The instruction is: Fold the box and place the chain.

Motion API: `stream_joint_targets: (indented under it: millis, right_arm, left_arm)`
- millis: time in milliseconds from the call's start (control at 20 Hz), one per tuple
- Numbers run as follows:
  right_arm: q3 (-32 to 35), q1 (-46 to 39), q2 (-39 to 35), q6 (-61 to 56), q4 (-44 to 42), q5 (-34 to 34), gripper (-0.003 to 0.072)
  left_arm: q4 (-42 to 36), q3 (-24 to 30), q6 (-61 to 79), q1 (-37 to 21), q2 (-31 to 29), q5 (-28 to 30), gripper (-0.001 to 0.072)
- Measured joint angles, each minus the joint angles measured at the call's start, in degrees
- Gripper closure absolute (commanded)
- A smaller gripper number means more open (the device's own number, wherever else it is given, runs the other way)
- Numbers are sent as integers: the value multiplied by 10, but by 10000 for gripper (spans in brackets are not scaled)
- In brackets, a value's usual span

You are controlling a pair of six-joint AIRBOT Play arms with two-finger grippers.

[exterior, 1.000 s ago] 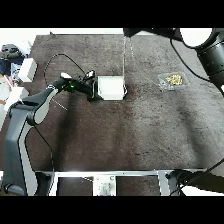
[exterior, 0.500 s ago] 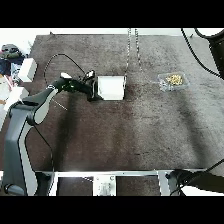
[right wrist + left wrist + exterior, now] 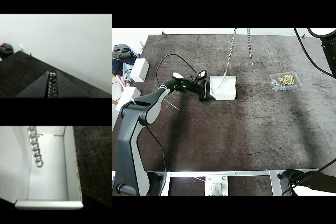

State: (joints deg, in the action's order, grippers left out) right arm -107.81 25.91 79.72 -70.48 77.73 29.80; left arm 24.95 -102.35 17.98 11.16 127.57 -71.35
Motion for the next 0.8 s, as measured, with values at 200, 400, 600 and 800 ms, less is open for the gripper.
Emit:
stream_joint_targets:
  millis: [200, 400, 600, 800]
  right_arm:
    - [27, 0, 14, -1, 0, 81, 675]
    - [103, 0, 35, -9, -26, 138, 675]
    - [203, 0, 44, -12, -61, 122, 675]
    - [267, 0, 46, -13, -79, 84, 675]
  left_arm:
    - [0, 0, 0, 0, 0, 0, 266]
    - [0, 0, 0, 0, 0, 0, 266]
    - [0, 0, 0, 0, 0, 0, 266]
    - [0, 0, 0, 0, 0, 0, 266]
